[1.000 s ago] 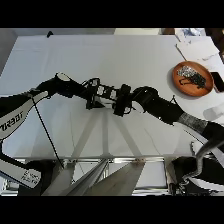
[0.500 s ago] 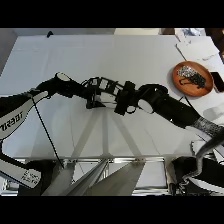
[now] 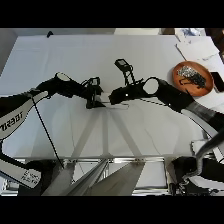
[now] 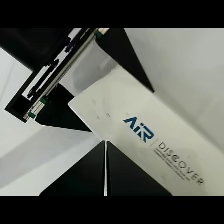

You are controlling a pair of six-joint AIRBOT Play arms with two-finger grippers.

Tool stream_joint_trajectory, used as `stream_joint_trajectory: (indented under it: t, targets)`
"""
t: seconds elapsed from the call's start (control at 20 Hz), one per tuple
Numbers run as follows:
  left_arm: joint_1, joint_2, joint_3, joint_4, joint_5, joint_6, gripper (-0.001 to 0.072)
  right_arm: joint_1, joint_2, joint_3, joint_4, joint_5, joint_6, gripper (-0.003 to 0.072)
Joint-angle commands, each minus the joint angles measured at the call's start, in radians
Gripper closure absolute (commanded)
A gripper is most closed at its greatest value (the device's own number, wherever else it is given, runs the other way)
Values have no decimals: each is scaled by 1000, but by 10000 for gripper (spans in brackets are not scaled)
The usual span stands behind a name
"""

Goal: Fold the box and place the chain.

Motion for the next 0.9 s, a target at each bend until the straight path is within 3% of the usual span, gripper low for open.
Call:
stream_joint_trajectory:
  t: [0.0,0.5,0.85]
  targets:
    - [0,1,0,0,0,0,488,-16,-78,2,114,46,-41,678]
    - [0,1,0,0,0,0,488,-16,-100,2,108,47,-56,677]
    - [0,1,0,0,0,0,488,-16,22,2,55,-4,-55,677]
